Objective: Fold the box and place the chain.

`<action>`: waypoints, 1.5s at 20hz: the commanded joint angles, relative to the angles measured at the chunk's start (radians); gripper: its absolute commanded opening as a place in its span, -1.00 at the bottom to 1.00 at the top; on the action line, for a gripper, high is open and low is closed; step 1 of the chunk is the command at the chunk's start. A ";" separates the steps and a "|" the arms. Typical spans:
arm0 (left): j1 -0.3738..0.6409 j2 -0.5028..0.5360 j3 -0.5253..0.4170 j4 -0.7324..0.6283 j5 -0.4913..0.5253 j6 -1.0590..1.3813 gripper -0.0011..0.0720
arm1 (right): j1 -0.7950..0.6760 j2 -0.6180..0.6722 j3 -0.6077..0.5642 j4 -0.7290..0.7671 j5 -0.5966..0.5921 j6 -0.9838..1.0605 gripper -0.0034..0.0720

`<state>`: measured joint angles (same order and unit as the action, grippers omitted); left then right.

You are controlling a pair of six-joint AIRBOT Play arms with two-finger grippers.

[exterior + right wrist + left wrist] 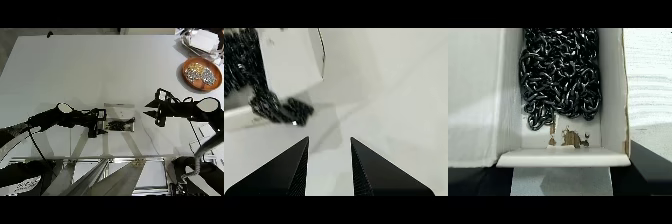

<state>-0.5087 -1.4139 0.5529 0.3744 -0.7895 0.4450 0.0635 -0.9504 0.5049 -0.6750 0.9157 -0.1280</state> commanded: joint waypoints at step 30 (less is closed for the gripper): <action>0.000 0.000 0.000 0.000 0.000 0.000 -0.39 | 0.235 -0.238 0.000 0.068 -0.112 -0.229 0.14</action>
<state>-0.5087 -1.4139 0.5529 0.3744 -0.7898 0.4450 0.2886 -1.1881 0.5049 -0.6086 0.7773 -0.3576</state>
